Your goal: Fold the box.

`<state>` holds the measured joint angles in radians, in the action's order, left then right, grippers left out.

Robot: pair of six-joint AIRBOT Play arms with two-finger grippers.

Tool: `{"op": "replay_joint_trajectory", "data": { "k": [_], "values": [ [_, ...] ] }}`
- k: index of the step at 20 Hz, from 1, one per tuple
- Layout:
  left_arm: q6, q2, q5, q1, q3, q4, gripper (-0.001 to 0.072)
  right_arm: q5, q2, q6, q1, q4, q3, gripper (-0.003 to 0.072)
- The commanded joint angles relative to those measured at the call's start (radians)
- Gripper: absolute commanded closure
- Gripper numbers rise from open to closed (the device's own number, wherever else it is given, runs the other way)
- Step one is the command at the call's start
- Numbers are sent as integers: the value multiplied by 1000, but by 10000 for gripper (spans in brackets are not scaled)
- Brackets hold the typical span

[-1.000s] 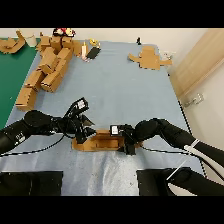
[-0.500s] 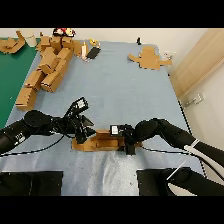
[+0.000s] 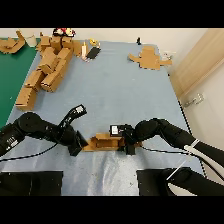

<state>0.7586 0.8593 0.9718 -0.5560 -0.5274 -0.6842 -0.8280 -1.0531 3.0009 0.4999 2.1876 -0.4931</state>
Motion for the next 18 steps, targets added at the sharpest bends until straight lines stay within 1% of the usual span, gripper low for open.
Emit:
{"op": "replay_joint_trajectory", "data": {
  "k": [1, 2, 4, 5, 6, 9, 12, 14, 15, 18],
  "values": [
    [336, -16, 89, -79, 2, 72, 699, -1, 1, 0, 0, 0, 0, 155],
    [335, -10, 11, -120, 2, 140, 699, -1, 0, 0, 0, 0, 0, 155],
    [330, 16, -197, -192, 0, 249, 699, -1, 1, 0, 0, 0, 0, 155],
    [330, 35, -291, -211, -1, 274, 699, -1, 1, 0, 0, 0, 0, 155],
    [330, 53, -363, -213, -1, 280, 699, 0, 1, 0, 0, 0, 0, 155],
    [330, 111, -546, -203, -3, 293, 699, -1, 1, 0, 0, 0, 0, 154],
    [331, 161, -636, -194, -20, 292, 700, 0, 1, 0, 0, 0, 0, 154],
    [330, 192, -667, -190, -40, 291, 699, 0, 1, 0, 0, 0, 0, 155],
    [330, 208, -669, -191, -51, 291, 699, 0, 1, 0, 0, 0, 0, 155],
    [331, 280, -602, -190, -85, 268, 700, 0, 1, 0, 0, 0, 0, 155]
  ]
}}
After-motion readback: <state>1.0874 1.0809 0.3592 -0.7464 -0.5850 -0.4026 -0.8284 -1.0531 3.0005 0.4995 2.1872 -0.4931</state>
